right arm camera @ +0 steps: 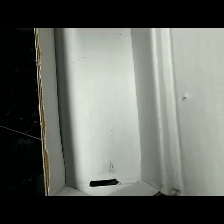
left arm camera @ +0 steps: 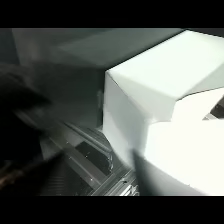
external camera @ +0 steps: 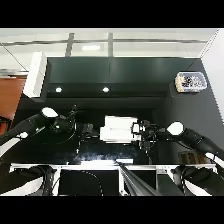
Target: Fold the box and place the chain.
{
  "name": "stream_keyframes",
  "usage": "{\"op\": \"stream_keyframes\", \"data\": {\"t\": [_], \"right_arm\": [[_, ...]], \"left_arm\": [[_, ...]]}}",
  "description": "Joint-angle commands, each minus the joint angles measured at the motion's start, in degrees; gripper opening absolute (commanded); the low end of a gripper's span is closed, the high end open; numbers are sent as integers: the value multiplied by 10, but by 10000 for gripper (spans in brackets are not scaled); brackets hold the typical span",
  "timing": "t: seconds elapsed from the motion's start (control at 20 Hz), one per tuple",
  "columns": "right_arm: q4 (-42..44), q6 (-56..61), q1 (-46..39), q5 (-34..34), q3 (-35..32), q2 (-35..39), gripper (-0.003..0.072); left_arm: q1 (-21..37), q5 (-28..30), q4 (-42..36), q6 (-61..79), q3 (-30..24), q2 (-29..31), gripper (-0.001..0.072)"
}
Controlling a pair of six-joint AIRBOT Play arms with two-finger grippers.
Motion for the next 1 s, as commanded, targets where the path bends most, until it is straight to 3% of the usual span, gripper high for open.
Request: {"op": "stream_keyframes", "data": {"t": [0.0,0.65,0.95], "right_arm": [[0,0,0,0,0,0,430],[0,0,0,0,0,0,430],[0,0,0,0,0,0,430]], "left_arm": [[0,-16,-3,1,12,0,577],[-3,-35,-30,-2,14,0,576],[-43,-24,-29,-15,62,0,560]]}}
